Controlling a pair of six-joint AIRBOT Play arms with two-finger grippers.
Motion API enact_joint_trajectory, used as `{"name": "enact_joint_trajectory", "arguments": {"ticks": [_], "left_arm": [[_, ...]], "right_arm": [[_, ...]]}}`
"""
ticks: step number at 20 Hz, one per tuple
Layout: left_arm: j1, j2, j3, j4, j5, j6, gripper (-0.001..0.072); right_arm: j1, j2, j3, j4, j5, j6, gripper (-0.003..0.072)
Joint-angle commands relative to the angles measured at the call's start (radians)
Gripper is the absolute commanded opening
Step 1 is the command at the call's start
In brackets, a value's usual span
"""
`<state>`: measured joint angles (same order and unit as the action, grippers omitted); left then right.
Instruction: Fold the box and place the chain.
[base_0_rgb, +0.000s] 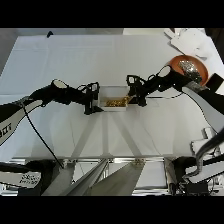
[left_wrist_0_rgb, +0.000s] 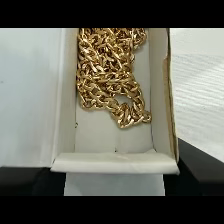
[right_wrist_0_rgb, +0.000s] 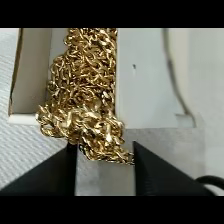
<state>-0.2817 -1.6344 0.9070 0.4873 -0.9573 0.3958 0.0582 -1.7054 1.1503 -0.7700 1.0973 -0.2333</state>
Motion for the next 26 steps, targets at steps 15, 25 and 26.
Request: {"name": "enact_joint_trajectory", "arguments": {"ticks": [15,25,26], "left_arm": [[0.000,0.000,0.000,0.000,0.000,0.000,0.0380],[0.000,0.000,0.000,0.000,0.000,0.000,0.0380],[0.000,0.000,0.000,0.000,0.000,0.000,0.0380]], "right_arm": [[0.007,0.107,0.000,-0.022,0.121,0.084,0.0014],[0.093,0.178,0.001,0.123,0.067,0.132,0.0014],[0.109,0.178,0.001,0.163,0.040,0.132,0.0014]]}}
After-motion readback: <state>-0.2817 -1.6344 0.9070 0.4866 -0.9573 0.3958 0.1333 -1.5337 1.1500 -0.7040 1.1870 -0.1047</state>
